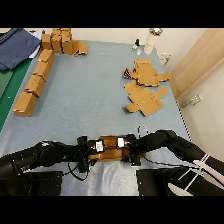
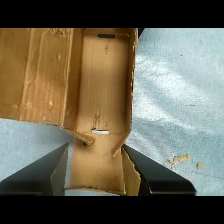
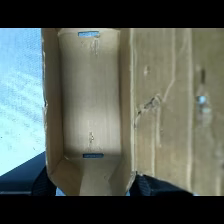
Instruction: Fold the box.
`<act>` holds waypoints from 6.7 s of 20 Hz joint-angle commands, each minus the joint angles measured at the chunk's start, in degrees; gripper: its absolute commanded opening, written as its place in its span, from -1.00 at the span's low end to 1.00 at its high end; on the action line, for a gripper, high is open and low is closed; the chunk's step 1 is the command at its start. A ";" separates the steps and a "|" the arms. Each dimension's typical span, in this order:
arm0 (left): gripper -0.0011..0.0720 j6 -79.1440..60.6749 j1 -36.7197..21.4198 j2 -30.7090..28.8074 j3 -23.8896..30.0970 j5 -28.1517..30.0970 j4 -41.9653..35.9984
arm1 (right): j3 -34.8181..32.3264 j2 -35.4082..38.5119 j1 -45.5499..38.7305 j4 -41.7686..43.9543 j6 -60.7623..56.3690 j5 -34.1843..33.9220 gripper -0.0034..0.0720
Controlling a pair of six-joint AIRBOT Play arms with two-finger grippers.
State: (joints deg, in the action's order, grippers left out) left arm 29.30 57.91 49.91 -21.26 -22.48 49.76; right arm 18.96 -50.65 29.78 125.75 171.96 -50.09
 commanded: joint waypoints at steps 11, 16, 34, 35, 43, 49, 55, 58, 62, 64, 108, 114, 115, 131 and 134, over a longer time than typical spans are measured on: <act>-0.94 -0.39 0.31 0.04 -0.17 -1.29 1.75 | 0.00 0.00 -0.02 0.02 -0.07 0.04 0.44; -0.94 0.55 0.33 0.00 -0.24 -0.68 1.64 | 0.00 0.00 -0.04 0.02 -0.07 0.04 0.44; 0.67 5.20 -1.70 -15.26 2.14 -12.63 6.43 | 0.00 0.00 -0.04 0.02 -0.07 0.04 0.44; 0.67 5.22 -1.73 -15.26 2.14 -12.31 6.36 | 0.00 0.00 -0.04 0.02 -0.07 0.02 0.44; -0.79 4.85 -0.74 -9.86 0.59 -12.57 3.26 | 0.00 0.00 -0.02 0.02 -0.07 0.04 0.44; -0.17 4.35 -0.85 -4.63 -0.13 -10.03 4.17 | 0.00 0.00 -0.04 0.04 -0.07 0.02 0.44; 0.30 4.79 -0.79 -4.48 -1.03 -9.57 4.02 | 0.00 0.00 -0.04 0.02 -0.07 0.04 0.44; 0.40 4.81 -0.79 -3.19 -1.07 -9.25 2.47 | 0.00 0.00 -0.04 0.02 -0.07 0.02 0.44; 0.40 4.72 -0.72 -0.20 -1.95 -6.60 0.00 | 0.00 0.00 -0.04 0.02 -0.07 0.04 0.44; 0.40 4.33 -0.72 0.44 -2.78 -6.56 0.02 | 0.00 0.00 -0.04 0.02 -0.07 0.02 0.44; -0.01 3.10 2.78 4.70 -3.45 0.83 -0.39 | 0.00 0.00 -0.04 0.04 -0.07 0.02 0.44; -0.94 14.82 1.07 -3.10 -3.45 -8.83 9.27 | 0.00 0.00 -0.02 0.02 -0.07 0.02 0.44; -0.94 19.47 0.50 -6.14 -3.45 -11.47 11.91 | 0.00 0.00 -0.04 0.04 -0.07 0.04 0.44; -0.94 88.06 -16.09 -21.42 12.85 -14.12 6.01 | 0.00 0.00 -0.02 0.02 -0.07 0.02 0.44; -0.94 80.00 -16.09 -15.82 12.72 -10.51 -2.62 | 0.00 0.00 -0.02 0.02 -0.07 0.04 0.44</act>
State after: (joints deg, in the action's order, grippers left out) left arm 115.02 42.22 29.85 -9.32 -37.60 55.72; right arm 18.96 -50.65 29.74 125.78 171.92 -50.06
